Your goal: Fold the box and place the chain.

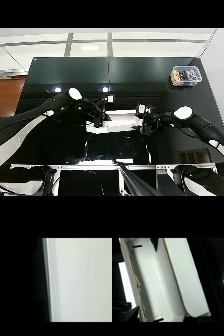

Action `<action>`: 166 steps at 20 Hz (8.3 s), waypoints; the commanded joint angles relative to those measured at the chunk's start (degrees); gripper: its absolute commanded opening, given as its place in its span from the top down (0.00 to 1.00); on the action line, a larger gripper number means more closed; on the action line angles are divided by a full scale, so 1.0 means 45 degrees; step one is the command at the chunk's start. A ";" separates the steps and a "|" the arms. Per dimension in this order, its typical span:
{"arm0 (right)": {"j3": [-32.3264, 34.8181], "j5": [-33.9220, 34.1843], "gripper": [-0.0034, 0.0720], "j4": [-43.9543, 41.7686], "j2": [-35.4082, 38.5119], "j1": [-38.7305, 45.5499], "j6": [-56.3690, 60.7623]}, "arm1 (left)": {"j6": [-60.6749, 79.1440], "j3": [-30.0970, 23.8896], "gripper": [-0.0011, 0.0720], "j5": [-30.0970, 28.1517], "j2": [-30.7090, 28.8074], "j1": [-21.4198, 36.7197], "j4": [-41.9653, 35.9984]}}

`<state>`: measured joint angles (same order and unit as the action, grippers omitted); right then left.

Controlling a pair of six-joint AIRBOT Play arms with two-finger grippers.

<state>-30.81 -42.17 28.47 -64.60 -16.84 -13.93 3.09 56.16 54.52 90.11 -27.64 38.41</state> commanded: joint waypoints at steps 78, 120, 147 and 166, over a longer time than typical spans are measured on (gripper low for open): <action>0.0049 0.0243 0.72 0.1263 -0.1617 -0.0699 0.0228 | -0.6737 -0.2365 0.95 -0.3599 -0.2050 0.0782 -0.4711; 0.0049 0.0243 0.72 0.1263 -0.1617 -0.0699 0.0228 | 0.1821 -0.3385 0.68 -0.1987 -0.3220 -0.0374 0.0257; 0.0049 0.0243 0.72 0.1263 -0.1613 -0.0699 0.0228 | -1.1623 -0.3483 0.95 0.0019 -0.6523 0.3162 0.4663; 0.0049 0.0243 0.72 0.1263 -0.1613 -0.0699 0.0228 | -1.3624 -0.4061 0.95 0.1749 -0.1112 0.3458 -0.3070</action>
<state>-30.59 -41.08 34.15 -71.83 -19.94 -12.91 -59.18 36.36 62.15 84.16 -9.76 25.96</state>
